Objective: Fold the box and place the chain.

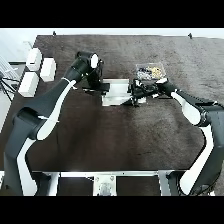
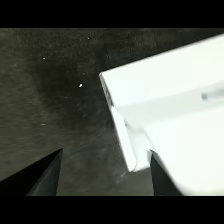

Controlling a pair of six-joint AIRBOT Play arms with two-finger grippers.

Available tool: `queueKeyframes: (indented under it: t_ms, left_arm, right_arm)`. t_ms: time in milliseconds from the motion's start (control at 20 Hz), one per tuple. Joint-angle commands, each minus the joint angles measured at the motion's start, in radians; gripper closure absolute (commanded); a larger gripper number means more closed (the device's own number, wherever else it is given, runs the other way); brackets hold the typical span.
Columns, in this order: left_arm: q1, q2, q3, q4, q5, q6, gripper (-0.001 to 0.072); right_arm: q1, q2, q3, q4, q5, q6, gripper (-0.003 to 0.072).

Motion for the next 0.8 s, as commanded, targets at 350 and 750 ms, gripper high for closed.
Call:
queueKeyframes:
  t_ms: [350,750]
  left_arm:
    - [0.297,0.068,-0.179,-0.524,0.137,1.249,0.0096]
    - [0.29,0.067,-0.485,-0.718,0.353,1.825,-0.0011]
  right_arm:
    - [0.001,0.0,0.0,0.002,0.002,0.0,0.0191]
    - [0.001,0.0,0.0,0.002,0.002,0.0,0.0192]
